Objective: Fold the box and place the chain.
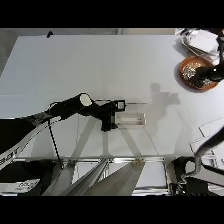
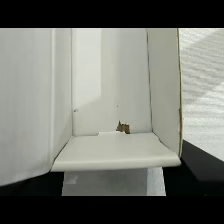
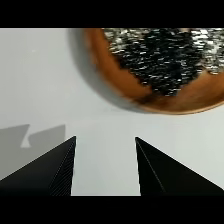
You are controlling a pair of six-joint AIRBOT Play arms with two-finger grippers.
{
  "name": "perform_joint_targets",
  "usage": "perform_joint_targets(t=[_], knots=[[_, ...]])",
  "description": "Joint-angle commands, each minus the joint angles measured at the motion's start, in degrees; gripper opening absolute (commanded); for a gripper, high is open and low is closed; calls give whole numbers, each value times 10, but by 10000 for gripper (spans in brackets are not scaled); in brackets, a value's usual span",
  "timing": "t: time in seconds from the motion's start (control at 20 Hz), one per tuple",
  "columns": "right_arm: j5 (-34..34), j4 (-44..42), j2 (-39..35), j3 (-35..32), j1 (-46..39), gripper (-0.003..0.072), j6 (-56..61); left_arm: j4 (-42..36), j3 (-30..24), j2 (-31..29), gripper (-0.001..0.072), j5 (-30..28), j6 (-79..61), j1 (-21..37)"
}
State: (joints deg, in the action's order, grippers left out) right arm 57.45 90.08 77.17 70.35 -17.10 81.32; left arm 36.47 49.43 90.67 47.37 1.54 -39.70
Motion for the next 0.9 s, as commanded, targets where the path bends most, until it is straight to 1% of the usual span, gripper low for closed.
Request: perform_joint_targets(t=[0.0, 0.1, 0.2, 0.3, 0.45, 0.6, 0.7, 0.8, 0.85], knots=[[-22, -3, 127, 84, -88, 317, -60, 0, 0, 0, 132, 0, 0, 0], [-33, -3, 175, 120, -88, 316, -64, 0, 0, 0, 132, 0, 0, 0], [-57, -10, 205, 142, -83, 315, -59, 0, 0, 0, 132, 0, 0, 0], [-76, -10, 226, 146, -81, 315, -42, 0, 0, 0, 132, 0, 0, 0], [-67, -23, 252, 146, -80, 315, -42, 0, 0, 0, 132, 0, 0, 0], [-72, -25, 262, 146, -75, 308, -42, 0, 0, 0, 132, 0, 0, 0], [-71, -25, 264, 146, -72, 256, -42, 0, 0, 0, 132, 0, 0, 0], [-58, -25, 264, 146, -71, 120, -42, 0, 0, 0, 132, 0, 0, 0], [-49, -25, 264, 146, -71, 26, -43, 0, 0, 0, 132, 0, 0, 0]])
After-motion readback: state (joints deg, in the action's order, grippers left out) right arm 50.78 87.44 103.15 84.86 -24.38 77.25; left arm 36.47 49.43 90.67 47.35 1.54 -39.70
